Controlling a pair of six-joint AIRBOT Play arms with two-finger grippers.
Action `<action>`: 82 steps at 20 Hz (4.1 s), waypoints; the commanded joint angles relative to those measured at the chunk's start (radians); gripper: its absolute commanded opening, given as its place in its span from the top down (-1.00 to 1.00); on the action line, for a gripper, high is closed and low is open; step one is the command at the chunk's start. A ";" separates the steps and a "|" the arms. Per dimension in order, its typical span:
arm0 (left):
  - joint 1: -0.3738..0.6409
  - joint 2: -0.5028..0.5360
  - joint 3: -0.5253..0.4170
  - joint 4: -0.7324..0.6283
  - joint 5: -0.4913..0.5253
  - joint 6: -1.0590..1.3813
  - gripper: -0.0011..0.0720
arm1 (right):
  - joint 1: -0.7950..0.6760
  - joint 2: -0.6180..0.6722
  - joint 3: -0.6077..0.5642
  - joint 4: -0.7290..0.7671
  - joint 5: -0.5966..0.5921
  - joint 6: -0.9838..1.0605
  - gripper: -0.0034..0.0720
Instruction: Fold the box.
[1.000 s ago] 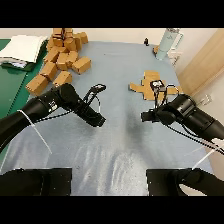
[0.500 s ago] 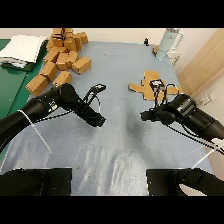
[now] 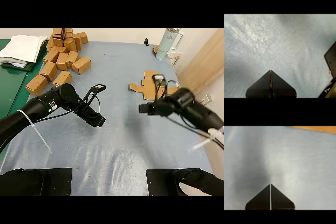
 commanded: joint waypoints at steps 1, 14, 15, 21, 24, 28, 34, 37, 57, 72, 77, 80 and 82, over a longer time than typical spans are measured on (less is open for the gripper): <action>0.000 0.001 0.000 0.000 0.000 0.000 0.94 | -0.239 -0.129 0.156 -0.039 -0.037 -0.132 0.83; 0.000 0.000 0.000 -0.001 0.001 0.000 0.94 | -1.048 -0.814 0.795 0.890 -0.114 -0.925 0.08; 0.000 0.000 0.000 -0.001 0.001 0.000 0.94 | -1.041 -0.858 0.835 0.901 -0.140 -0.946 0.08; 0.000 0.001 0.000 -0.002 0.002 0.000 0.94 | -0.994 -0.973 0.945 1.008 -0.216 -1.051 0.09; 0.000 0.001 0.000 -0.003 0.001 0.000 0.94 | -0.974 -0.989 0.967 1.019 -0.223 -1.091 0.25; 0.000 0.000 0.000 -0.002 0.001 0.000 0.94 | -0.950 -0.988 0.988 1.058 -0.275 -1.126 0.90; 0.000 0.001 0.000 -0.003 0.000 0.000 0.94 | -0.884 -0.891 0.907 1.211 -0.441 -1.228 0.92; 0.000 0.001 0.000 -0.003 0.001 0.000 0.94 | -0.835 -0.693 0.640 1.210 -0.337 -1.261 0.92; 0.000 0.001 0.000 -0.003 0.029 0.000 0.94 | -0.550 0.254 -0.391 0.822 -0.035 -0.793 0.25; 0.002 0.000 0.000 -0.146 0.013 0.000 -0.28 | -0.550 -0.245 -0.162 0.974 -0.224 -1.033 0.31; 0.044 0.000 0.019 -0.171 0.005 0.004 -0.28 | -0.471 -0.245 -0.164 1.043 -0.270 -1.144 0.90; 0.157 -0.019 0.040 -0.205 -0.062 0.008 -0.28 | -0.343 -0.232 -0.188 1.081 -0.205 -1.207 0.90; 0.248 -0.051 0.040 -0.240 -0.148 0.033 -0.29 | -0.254 -0.179 -0.240 1.070 -0.082 -1.223 0.90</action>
